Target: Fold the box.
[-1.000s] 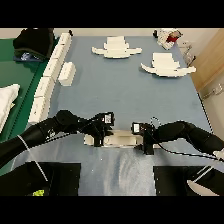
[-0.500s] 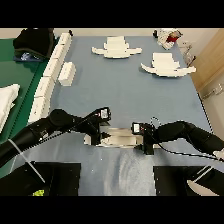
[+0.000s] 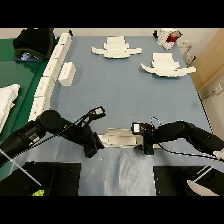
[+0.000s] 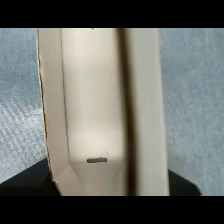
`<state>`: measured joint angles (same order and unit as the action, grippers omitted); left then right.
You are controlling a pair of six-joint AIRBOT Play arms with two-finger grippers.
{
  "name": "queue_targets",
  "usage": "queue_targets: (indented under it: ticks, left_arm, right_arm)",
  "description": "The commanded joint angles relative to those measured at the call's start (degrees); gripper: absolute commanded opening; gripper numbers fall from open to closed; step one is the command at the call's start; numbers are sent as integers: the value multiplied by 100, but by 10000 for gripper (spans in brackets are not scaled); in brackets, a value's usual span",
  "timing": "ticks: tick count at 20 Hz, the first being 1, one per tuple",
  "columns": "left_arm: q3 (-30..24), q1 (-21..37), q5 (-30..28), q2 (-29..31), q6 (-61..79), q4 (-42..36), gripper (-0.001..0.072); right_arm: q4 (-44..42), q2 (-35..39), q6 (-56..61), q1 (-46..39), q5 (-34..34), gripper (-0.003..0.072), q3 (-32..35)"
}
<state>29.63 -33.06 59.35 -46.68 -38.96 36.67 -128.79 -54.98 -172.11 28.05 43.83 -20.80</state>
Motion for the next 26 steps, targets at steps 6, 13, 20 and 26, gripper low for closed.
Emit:
queue_targets:
  ticks: [6,13,20,26]
  left_arm:
    - [1458,621,-129,-2118,-605,-1082,14]
    - [1572,911,-9,-3397,-848,-1351,14]
    - [1572,916,-299,-3576,-1001,-1202,14]
    - [1635,942,-205,-3482,-680,-1220,13]
  right_arm:
    - [0,-4,0,2,-2,537,4]
    - [0,-4,0,0,-2,536,4]
    - [-2,-4,0,2,-2,536,4]
    - [0,-4,0,0,-2,536,4]
